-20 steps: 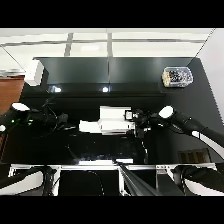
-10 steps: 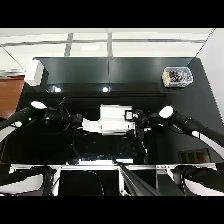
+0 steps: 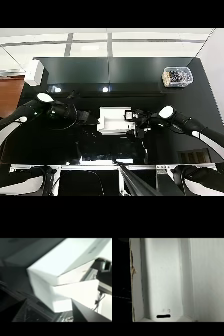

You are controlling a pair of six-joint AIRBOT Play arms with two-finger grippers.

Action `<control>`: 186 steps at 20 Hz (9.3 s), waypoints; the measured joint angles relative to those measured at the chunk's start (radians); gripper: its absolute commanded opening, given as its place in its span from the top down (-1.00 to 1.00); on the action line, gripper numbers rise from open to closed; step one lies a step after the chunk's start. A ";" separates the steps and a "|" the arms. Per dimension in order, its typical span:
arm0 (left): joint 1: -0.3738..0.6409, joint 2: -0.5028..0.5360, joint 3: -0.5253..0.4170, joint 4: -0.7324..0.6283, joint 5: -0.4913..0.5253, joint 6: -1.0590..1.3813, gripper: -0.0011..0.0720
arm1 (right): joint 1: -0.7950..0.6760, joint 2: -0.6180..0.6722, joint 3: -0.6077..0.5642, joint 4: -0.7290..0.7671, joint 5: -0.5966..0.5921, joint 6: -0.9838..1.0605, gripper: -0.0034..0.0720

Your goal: Fold the box and place the chain.

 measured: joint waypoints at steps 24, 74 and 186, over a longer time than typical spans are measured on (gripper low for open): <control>-0.478 -0.002 0.220 0.820 0.183 -1.045 -0.14 | 0.000 0.000 0.000 0.002 0.000 0.000 0.41; -0.618 -0.121 0.371 0.993 0.097 -1.344 0.91 | 0.000 0.000 0.000 0.002 -0.002 0.001 0.41; -0.619 -0.121 0.372 0.986 0.101 -1.341 0.90 | 0.113 0.068 0.223 -0.521 0.265 1.997 0.10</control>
